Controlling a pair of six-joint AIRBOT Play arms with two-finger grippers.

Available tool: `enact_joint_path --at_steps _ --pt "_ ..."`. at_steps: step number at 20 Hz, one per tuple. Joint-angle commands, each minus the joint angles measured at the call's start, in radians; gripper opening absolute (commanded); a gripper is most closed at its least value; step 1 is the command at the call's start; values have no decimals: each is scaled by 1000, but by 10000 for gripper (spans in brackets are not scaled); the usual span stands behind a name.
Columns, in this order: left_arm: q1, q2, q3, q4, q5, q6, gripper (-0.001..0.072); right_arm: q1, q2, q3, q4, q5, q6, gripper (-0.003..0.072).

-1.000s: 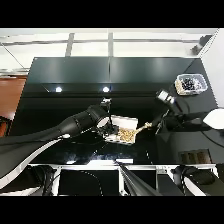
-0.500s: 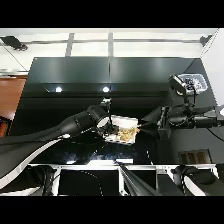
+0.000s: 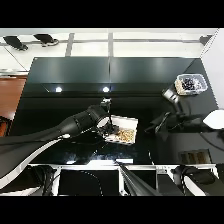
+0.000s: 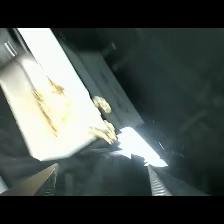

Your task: Fold the box and place the chain.

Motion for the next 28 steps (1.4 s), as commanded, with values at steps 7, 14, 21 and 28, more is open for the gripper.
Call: enact_joint_path --at_steps 7,14,21,28 --pt "0 0 1 0 0 0 33 185 -164 -184 143 -330 -728 654" --pt "0 0 1 0 0 0 33 185 -221 -167 244 -418 -810 437" --pt "0 0 1 0 0 0 33 185 -231 -167 274 -440 -815 270" --pt "0 0 1 0 0 0 33 185 -232 -167 288 -408 -820 230"
